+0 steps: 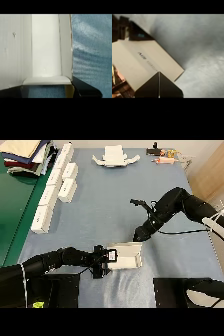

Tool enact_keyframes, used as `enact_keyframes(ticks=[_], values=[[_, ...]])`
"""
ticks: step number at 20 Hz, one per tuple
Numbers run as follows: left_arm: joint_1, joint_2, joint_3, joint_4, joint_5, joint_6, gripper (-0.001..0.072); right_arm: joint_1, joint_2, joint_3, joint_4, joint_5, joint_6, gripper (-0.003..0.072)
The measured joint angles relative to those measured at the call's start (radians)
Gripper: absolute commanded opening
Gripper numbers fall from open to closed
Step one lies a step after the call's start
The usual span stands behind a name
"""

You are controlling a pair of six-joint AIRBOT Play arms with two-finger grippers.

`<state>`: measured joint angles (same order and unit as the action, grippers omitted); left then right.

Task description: Fold the box.

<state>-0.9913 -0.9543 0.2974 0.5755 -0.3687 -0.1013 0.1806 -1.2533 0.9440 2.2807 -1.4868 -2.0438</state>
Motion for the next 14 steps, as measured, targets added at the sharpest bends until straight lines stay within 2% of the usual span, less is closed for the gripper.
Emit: enact_keyframes(ticks=[4, 8, 11, 13, 14], values=[[0.0, 0.0, 0.0, 0.0, 0.0, 0.0, 0.0457, 0.093, 0.133, -0.113, -0.057, 0.107, -0.056, 0.0005], [0.0, 0.0, 0.0, 0.0, 0.0, 0.0, 0.0457, 0.23, 0.328, -0.27, -0.146, 0.342, -0.082, 0.0006], [0.0, 0.0, 0.0, 0.0, 0.0, 0.0, 0.0457, 0.342, 0.443, -0.366, -0.196, 0.495, -0.119, 0.0045], [0.0, 0.0, 0.0, 0.0, 0.0, 0.0, 0.0457, 0.41, 0.488, -0.408, -0.259, 0.564, -0.135, 0.0258], [0.0, 0.0, 0.0, 0.0, 0.0, 0.0, 0.0457, 0.441, 0.502, -0.421, -0.291, 0.594, -0.141, 0.0331]])
